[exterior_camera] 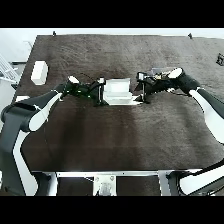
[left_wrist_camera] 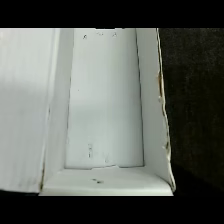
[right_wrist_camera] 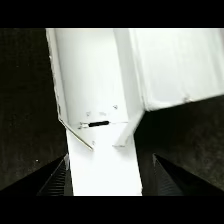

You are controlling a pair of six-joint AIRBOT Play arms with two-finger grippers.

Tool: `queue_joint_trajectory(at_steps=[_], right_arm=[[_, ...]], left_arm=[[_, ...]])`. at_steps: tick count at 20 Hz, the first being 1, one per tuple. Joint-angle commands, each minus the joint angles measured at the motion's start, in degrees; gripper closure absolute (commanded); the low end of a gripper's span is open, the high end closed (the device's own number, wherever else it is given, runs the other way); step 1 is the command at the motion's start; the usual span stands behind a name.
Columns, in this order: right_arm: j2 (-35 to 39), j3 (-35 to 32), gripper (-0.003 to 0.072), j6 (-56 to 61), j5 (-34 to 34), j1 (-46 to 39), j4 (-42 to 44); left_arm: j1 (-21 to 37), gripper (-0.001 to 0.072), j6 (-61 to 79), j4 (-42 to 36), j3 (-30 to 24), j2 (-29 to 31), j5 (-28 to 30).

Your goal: Fold the box and place the chain.

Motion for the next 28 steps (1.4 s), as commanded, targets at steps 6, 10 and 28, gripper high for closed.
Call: queue_joint_trajectory(at_steps=[6,10,28], right_arm=[[-2.1,-0.1,0.0421,-0.3,-2.6,3.0,1.6],[-2.8,-0.1,0.0422,-0.5,-3.1,4.4,5.6],[-4.8,-0.1,-0.0026,-4.8,-3.8,5.1,7.8]], left_arm=[[0.0,0.0182,0.0,0.0,0.0,0.0,0.0],[0.0,0.0182,0.0,0.0,0.0,0.0,0.0],[0.0,0.0182,0.0,0.0,0.0,0.0,0.0]])
